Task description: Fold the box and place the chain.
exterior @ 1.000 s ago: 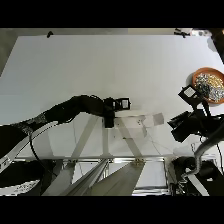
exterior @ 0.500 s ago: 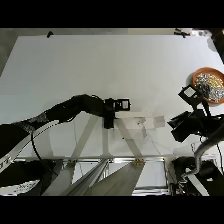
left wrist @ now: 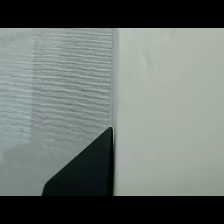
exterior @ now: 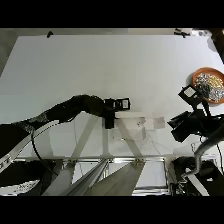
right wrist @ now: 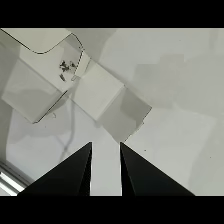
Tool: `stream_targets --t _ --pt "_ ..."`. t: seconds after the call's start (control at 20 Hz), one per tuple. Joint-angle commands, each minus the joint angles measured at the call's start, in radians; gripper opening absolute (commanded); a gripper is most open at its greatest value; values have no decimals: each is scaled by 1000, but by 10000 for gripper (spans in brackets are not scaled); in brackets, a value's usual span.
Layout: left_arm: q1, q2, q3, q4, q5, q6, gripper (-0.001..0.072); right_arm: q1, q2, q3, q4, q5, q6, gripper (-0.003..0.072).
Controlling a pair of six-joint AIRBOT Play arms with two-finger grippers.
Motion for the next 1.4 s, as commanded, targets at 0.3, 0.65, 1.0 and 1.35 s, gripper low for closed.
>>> stream_targets --t 0.3,0.65,1.0,1.35 --pt "-1 0 0 8 -56 -85 5 0 -1 0 0 0 0 195" --pt "-1 0 0 7 -57 -85 10 0 -1 0 0 0 0 195" --pt "0 0 0 7 -57 -85 10 0 -1 0 30 2 -5 172" --pt "0 2 0 74 3 -84 4 0 -1 0 53 10 -34 172"
